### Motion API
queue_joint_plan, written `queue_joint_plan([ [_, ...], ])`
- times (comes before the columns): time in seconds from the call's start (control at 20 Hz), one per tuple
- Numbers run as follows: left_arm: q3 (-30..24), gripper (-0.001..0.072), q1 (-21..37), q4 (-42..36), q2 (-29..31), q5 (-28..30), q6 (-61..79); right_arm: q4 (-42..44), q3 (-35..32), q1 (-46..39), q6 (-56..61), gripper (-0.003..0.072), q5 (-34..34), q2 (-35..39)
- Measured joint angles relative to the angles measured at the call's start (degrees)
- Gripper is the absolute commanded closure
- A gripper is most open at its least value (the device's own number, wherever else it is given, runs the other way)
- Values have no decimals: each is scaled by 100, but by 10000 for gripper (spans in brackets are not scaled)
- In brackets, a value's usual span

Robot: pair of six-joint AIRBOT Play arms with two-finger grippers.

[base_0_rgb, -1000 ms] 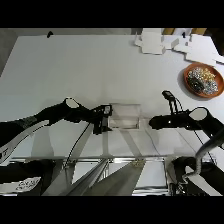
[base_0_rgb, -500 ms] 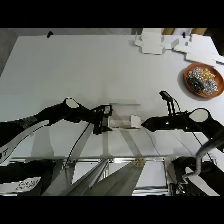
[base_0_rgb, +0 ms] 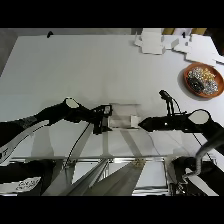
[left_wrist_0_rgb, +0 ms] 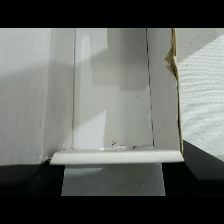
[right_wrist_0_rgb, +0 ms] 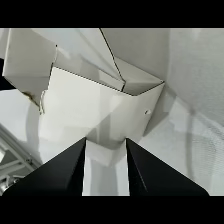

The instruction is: Fold the box and place the chain.

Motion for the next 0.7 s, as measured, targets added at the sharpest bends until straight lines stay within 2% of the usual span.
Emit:
queue_joint_plan([
  [0.3,0,576,0,0,0,0,0,-1307,610,782,1860,387,-358,-350],
  [0.7,0,576,-2,-2,0,2,-2,-2865,1585,1812,4135,393,-310,-1241],
])
